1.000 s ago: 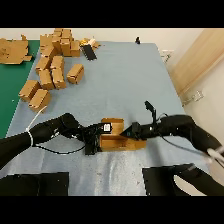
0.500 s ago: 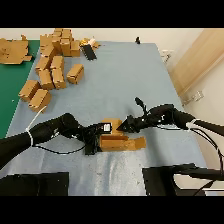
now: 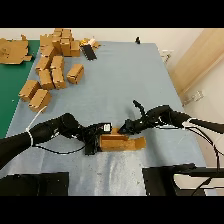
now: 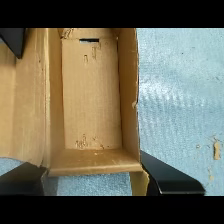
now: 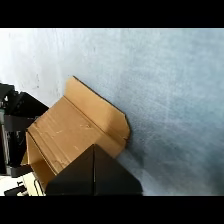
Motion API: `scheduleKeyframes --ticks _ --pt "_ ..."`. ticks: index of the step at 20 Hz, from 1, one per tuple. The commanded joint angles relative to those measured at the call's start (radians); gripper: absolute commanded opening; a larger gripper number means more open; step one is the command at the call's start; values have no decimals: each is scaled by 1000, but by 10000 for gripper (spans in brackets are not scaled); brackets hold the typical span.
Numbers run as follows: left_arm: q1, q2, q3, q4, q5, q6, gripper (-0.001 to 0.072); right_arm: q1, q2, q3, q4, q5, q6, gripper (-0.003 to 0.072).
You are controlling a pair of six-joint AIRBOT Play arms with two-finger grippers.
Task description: Fold the box.
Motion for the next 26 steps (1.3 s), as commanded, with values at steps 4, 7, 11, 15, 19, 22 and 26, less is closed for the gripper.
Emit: scheduleKeyframes --ticks 4,7,11,15,19,22,26 --pt "0 0 0 0 1 0 409 -14 158 83 -77 20 -3 -1" --pt "0 0 0 0 0 0 409 -11 346 139 -269 12 38 0" --pt "0 0 0 0 1 0 408 41 561 108 -565 -83 113 0" --pt "0 0 0 0 1 0 408 191 666 -36 -708 -158 113 169" --pt "0 0 0 0 0 0 408 329 673 -132 -787 -45 -36 594" --pt "0 0 0 0 0 0 408 370 662 -138 -788 92 -136 594" --pt "0 0 0 0 0 0 408 392 605 -137 -788 233 -216 595"
